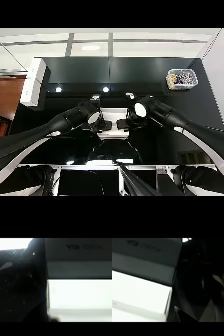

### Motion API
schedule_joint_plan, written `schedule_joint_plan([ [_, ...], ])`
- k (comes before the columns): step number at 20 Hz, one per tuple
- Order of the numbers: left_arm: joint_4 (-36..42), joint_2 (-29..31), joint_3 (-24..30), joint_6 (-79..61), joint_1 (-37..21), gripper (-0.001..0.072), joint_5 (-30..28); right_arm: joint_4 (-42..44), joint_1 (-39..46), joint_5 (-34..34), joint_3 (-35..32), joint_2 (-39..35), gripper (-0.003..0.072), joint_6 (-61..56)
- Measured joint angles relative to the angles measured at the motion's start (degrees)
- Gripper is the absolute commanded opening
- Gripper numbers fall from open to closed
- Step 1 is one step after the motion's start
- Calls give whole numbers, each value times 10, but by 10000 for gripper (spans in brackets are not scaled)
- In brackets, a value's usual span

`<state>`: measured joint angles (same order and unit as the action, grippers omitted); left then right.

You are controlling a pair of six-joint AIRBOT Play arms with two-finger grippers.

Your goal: Fold the box and place the chain.

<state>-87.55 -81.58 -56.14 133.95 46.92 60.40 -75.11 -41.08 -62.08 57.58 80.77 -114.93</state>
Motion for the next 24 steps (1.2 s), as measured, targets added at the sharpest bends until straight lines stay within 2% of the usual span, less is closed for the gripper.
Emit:
schedule_joint_plan([
  [7,0,0,0,1,0,29,0,-50,-28,-28,45,37,298,-68],
  [22,0,0,0,0,0,30,0,-53,-32,-47,51,62,297,-122],
  [23,0,0,0,0,0,29,0,-52,-32,-47,51,63,221,-122],
  [24,0,0,0,0,0,30,0,-52,-32,-45,51,63,55,-122],
])
